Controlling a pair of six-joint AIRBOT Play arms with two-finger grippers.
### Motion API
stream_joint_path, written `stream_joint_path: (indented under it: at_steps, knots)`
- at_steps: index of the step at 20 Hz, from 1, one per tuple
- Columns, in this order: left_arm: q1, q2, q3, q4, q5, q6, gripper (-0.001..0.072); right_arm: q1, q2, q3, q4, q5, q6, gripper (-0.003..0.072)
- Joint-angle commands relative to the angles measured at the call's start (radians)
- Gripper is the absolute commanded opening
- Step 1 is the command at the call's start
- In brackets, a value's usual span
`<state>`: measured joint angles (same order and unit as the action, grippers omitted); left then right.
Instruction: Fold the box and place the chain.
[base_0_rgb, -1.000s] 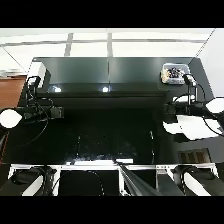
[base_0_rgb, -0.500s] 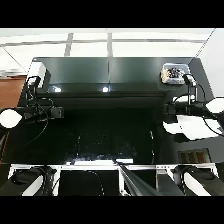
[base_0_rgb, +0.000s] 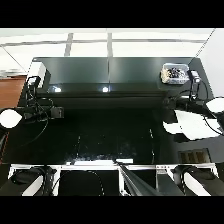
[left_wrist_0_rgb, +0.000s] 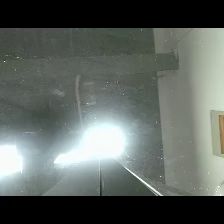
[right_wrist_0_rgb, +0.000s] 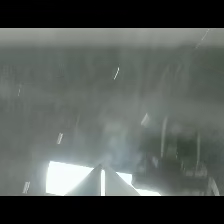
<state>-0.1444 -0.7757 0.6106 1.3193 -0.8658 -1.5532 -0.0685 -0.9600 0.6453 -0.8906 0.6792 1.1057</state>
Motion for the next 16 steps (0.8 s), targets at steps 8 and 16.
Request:
stream_joint_path:
  at_steps: [8, 16]
  knots:
    - [-0.001, -0.002, 0.000, -0.057, 0.154, 0.000, 0.0470, -0.403, -0.191, 0.132, -0.113, -0.298, -0.003, 0.0644]
    - [-0.001, -0.040, 0.000, -0.056, 0.135, -0.006, 0.0703, -0.955, -0.597, 0.646, -0.261, 0.563, 0.073, 0.0720]
